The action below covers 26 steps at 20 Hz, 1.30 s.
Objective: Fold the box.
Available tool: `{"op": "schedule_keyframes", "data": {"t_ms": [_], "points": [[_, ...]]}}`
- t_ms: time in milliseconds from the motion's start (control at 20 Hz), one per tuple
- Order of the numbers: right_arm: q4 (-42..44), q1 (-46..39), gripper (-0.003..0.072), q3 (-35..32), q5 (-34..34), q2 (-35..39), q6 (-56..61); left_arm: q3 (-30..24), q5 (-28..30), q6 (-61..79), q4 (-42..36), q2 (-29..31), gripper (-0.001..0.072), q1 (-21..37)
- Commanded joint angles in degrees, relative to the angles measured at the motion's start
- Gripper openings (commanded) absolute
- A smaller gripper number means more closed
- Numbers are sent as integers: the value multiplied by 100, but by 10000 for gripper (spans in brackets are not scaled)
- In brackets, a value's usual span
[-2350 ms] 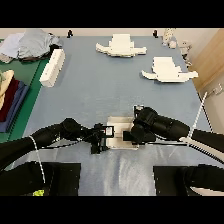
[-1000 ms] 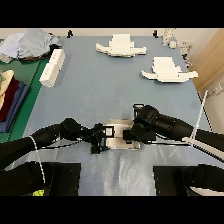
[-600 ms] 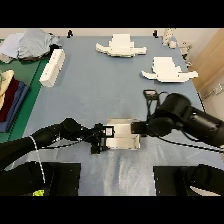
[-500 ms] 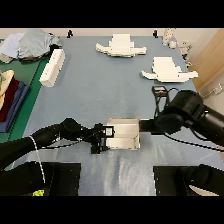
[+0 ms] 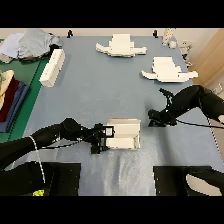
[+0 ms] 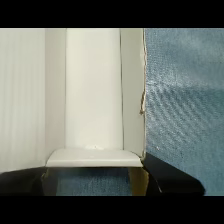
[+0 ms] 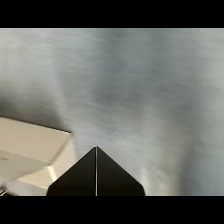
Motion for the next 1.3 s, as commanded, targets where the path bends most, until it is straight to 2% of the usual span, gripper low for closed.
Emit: {"op": "schedule_keyframes", "data": {"t_ms": [0, 100, 200, 450, 600, 700, 900, 1100, 1250], "points": [[2474, -837, 1, 208, -645, -1169, -2498, -2, 0, 0, 0, -2, 420, 4], [2883, -776, 1, 507, -1561, -1716, -3064, -2, 2, 0, 0, -2, 420, 4], [2955, -612, 1, 702, -2118, -2006, -3204, -2, 4, -2, 0, -2, 420, 4], [2918, 0, 1, 715, -2507, -2026, -3517, -2, 2, 0, 0, -2, 420, 4], [2570, 428, 1, 708, -2380, -1814, -3554, -2, 4, 0, 0, -2, 420, 4], [2199, 737, 1, 704, -2017, -1478, -3687, -2, 0, 0, 0, -2, 420, 4], [1808, 1366, 1, 417, -378, -546, -4168, -2, 0, 0, 0, -2, 420, 4], [1784, 1996, 1, -273, 1182, 389, -4734, -2, 2, 0, -2, -2, 420, 2], [1746, 2446, 1, -938, 2109, 1126, -5077, -2, 4, 0, 0, -2, 420, 4]]}}
